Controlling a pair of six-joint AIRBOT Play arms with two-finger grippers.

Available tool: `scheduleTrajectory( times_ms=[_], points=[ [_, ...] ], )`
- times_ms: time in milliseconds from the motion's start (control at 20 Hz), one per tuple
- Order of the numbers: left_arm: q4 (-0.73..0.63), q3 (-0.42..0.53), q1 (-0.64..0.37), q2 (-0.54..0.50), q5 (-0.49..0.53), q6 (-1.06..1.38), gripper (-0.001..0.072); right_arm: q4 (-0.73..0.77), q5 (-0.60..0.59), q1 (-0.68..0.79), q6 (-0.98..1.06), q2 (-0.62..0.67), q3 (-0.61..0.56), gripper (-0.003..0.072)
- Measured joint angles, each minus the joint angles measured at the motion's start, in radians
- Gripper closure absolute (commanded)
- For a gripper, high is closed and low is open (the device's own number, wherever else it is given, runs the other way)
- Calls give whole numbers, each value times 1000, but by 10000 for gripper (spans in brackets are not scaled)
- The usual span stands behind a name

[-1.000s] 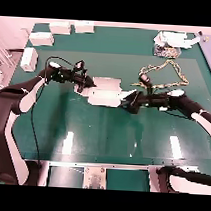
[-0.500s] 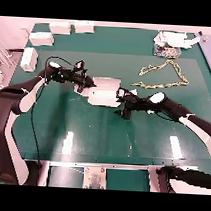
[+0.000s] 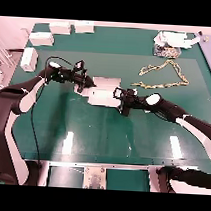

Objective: Fold the box and place the chain.

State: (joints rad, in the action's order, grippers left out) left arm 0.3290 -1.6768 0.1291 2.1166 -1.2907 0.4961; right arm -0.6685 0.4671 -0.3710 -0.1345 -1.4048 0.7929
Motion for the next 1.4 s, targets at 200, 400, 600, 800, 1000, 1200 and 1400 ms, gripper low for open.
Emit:
scheduleTrajectory(
  times_ms=[200, 400, 600, 800, 1000, 1200, 1400],
  points=[
    [0, 0, 0, 0, 0, 0, 688, 2, -8, -15, 0, -4, 0, 41],
    [0, 0, 0, 0, 0, 0, 688, 2, -19, -21, 0, -5, 0, 42],
    [0, 0, 0, 0, 0, 0, 688, 2, -93, -24, 0, -6, 0, 42],
    [0, 0, 0, 0, 0, 0, 688, 9, -161, -24, 0, 3, 1, 42],
    [0, 0, 0, 0, -1, 0, 688, 31, -184, -22, -1, 33, 1, 42],
    [0, 0, 0, 0, -3, -1, 688, 44, -189, -9, -11, 26, 17, 42],
    [1, 0, 0, 0, -7, -1, 688, 48, -187, 7, -34, 21, 39, 41]
  ],
)
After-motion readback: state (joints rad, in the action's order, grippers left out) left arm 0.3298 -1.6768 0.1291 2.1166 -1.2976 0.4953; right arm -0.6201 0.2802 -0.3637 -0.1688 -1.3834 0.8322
